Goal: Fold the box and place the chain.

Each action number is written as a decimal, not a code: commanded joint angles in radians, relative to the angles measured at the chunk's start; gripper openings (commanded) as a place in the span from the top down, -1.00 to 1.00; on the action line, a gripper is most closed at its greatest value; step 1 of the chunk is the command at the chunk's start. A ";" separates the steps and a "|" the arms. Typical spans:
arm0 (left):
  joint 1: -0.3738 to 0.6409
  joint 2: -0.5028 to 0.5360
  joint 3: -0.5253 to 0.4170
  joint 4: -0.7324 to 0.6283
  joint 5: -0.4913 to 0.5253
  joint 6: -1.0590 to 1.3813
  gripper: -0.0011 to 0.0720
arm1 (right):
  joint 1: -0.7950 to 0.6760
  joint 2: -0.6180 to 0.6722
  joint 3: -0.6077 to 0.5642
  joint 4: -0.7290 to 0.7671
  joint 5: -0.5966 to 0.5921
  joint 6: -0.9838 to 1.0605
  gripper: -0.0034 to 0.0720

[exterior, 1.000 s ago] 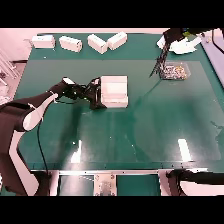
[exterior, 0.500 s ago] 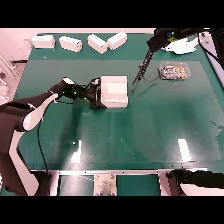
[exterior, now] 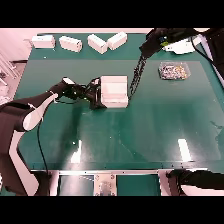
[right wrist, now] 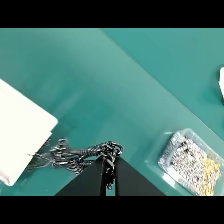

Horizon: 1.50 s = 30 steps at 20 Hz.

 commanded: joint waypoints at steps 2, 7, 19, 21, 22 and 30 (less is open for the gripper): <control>0.000 0.001 0.000 0.000 0.000 0.000 -0.63 | 0.033 0.003 0.000 -0.001 -0.020 -0.034 0.88; 0.000 0.001 0.000 0.000 0.000 0.000 -0.63 | 0.033 0.013 0.000 0.000 -0.028 -0.034 0.89; 0.000 0.001 0.000 0.000 0.000 0.000 -0.63 | 0.005 0.014 -0.045 0.016 -0.048 -0.053 0.89; 0.000 0.001 0.000 0.000 0.000 0.000 -0.63 | 0.001 0.014 -0.046 -0.005 -0.043 -0.053 0.89; 0.000 0.001 0.000 0.000 0.000 0.000 -0.63 | -0.007 0.014 -0.046 -0.002 -0.043 -0.052 0.89; 0.000 0.001 0.000 0.000 0.000 0.000 -0.63 | -0.008 0.014 -0.058 0.182 -0.027 -0.073 0.89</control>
